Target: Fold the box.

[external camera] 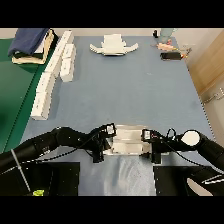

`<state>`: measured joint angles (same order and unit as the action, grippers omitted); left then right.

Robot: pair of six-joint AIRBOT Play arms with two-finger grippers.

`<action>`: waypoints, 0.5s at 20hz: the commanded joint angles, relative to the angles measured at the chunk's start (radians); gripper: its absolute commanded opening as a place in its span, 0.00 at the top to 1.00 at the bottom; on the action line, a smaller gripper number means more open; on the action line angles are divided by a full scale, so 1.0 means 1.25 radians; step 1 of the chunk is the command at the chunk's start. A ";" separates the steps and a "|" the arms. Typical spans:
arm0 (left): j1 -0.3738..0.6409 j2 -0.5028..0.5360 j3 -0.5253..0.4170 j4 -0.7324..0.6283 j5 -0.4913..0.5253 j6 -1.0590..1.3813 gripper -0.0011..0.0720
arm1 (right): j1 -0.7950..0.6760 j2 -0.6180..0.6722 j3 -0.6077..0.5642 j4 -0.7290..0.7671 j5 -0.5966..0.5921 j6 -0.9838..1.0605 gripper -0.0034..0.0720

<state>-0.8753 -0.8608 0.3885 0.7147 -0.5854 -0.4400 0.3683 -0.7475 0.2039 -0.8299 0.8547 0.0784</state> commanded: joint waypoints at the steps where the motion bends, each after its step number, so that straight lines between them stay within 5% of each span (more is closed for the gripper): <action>1: 0.033 0.106 0.001 0.282 -0.136 -0.421 0.96 | 0.000 0.001 0.001 0.000 0.000 0.000 0.27; 6: 0.210 0.269 0.001 0.416 -0.227 -0.890 0.96 | 0.000 0.001 0.001 0.000 0.000 0.000 0.27; 10: 0.348 0.241 -0.031 0.350 -0.264 -0.980 0.96 | 0.000 0.001 0.001 0.000 0.000 0.000 0.27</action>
<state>-0.5457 -0.5636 0.3740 1.1679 -0.8654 -1.4876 0.3679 -0.7475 0.2039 -0.8299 0.8547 0.0780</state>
